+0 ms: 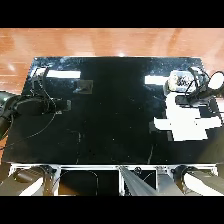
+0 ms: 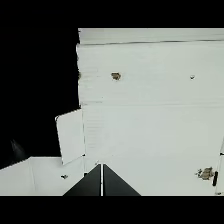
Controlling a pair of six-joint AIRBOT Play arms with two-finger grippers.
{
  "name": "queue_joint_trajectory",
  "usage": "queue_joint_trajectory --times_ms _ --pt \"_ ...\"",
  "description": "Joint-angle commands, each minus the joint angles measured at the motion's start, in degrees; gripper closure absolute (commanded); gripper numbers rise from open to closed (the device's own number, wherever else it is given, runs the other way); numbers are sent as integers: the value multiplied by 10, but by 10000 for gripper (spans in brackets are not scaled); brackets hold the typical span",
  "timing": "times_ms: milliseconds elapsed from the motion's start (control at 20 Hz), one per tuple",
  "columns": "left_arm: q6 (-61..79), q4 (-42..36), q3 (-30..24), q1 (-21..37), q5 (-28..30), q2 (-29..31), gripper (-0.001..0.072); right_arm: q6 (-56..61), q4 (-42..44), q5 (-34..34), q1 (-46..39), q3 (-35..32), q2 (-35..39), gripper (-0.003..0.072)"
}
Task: Fold the box and place the chain.
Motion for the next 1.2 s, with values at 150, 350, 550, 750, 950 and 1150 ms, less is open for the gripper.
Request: queue_joint_trajectory --times_ms 150,350,550,750,950,1150 --pt "0 0 0 0 0 0 692 0 0 0 0 0 0 655" --pt "0 0 0 0 0 0 692 0 0 0 0 0 0 655" --pt "0 -1 0 0 -2 0 691 0 0 -5 0 0 0 655" --pt "0 -7 -2 0 -163 -2 691 0 1 -14 0 0 0 655" --pt "0 -19 -2 -2 -235 -21 691 1 1 -80 0 0 0 655" --pt "0 -64 -2 -6 -240 -77 691 0 35 -110 1 0 0 655"
